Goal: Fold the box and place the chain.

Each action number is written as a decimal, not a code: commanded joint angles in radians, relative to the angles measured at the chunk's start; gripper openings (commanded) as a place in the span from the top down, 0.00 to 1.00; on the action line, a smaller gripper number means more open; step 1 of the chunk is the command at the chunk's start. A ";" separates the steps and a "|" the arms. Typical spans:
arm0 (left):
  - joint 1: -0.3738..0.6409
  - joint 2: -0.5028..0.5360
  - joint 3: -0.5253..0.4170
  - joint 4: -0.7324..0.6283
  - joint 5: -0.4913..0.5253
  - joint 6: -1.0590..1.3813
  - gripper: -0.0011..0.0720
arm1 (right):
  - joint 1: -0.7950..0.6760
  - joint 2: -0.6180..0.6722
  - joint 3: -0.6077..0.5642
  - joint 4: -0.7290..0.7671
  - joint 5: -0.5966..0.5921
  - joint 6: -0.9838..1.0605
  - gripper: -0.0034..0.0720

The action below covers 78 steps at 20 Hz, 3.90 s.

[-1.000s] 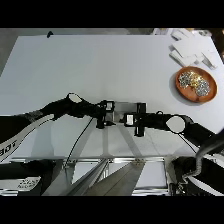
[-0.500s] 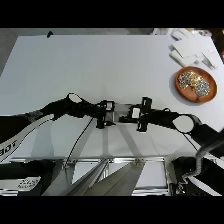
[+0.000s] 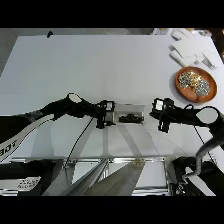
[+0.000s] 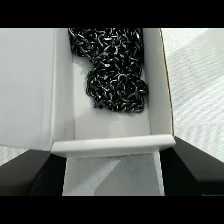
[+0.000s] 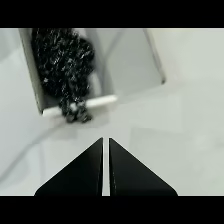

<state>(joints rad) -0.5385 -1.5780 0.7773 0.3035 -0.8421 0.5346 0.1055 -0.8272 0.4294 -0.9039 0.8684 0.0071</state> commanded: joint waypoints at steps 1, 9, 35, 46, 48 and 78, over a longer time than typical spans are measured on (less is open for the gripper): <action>0.001 0.000 0.000 0.000 0.000 0.000 0.71 | -0.042 -0.065 -0.024 -0.007 0.031 -0.133 0.89; 0.001 0.000 0.001 0.000 0.000 0.000 0.71 | -0.019 -0.189 -0.026 0.259 0.028 -0.414 0.65; 0.001 0.000 0.001 0.000 0.000 0.000 0.71 | -0.067 0.081 0.039 0.529 0.229 -0.033 0.93; 0.001 0.000 0.000 0.000 0.000 0.000 0.71 | 0.235 -0.110 0.040 0.516 -0.058 -0.041 0.71; 0.001 0.000 0.000 0.000 0.000 0.000 0.71 | 0.230 -0.106 0.040 0.516 -0.056 -0.041 0.56; 0.001 0.000 0.001 0.000 0.000 0.000 0.71 | 0.014 -0.364 0.039 0.170 -0.075 -0.232 0.64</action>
<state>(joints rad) -0.5385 -1.5780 0.7773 0.3035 -0.8421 0.5346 0.1154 -1.1759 0.4686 -0.7971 0.8040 -0.1417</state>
